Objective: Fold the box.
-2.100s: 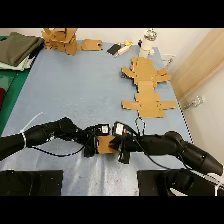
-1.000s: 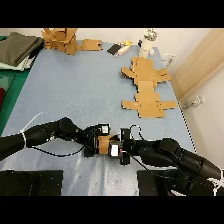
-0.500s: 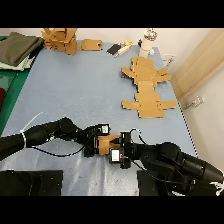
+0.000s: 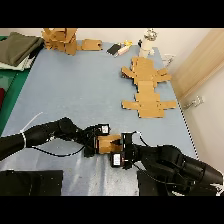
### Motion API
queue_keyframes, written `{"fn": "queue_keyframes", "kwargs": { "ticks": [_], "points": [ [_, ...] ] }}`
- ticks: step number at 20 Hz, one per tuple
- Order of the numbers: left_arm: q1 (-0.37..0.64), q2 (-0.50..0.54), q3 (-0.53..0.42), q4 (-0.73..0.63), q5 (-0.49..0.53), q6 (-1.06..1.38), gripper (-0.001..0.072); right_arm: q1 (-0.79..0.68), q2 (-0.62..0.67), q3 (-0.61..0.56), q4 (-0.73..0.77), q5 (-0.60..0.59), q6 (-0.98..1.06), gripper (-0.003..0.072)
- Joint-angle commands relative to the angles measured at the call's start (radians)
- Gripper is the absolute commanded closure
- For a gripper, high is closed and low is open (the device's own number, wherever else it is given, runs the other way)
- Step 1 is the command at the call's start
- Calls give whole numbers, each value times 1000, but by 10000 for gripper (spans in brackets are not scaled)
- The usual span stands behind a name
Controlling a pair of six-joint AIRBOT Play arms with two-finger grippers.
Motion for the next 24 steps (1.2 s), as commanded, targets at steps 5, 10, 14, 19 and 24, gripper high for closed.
{"fn": "queue_keyframes", "kwargs": {
  "ticks": [5, 10, 14, 19, 24],
  "points": [
    [0, 0, 0, 0, 0, 0, 100, 25, -1, -3, -63, 25, -1, 492],
    [0, 0, 0, 0, 0, 0, 100, 32, 10, -1, -62, 21, -1, 496],
    [0, 0, 0, 0, 0, 0, 100, 35, 58, 0, -62, 23, 0, 496],
    [0, 0, 0, 0, 0, 0, 100, 35, 68, 18, -79, 28, 0, 496],
    [0, 0, 0, 0, 0, 0, 100, 23, 53, 18, -109, 66, 3, 495]
  ]
}}
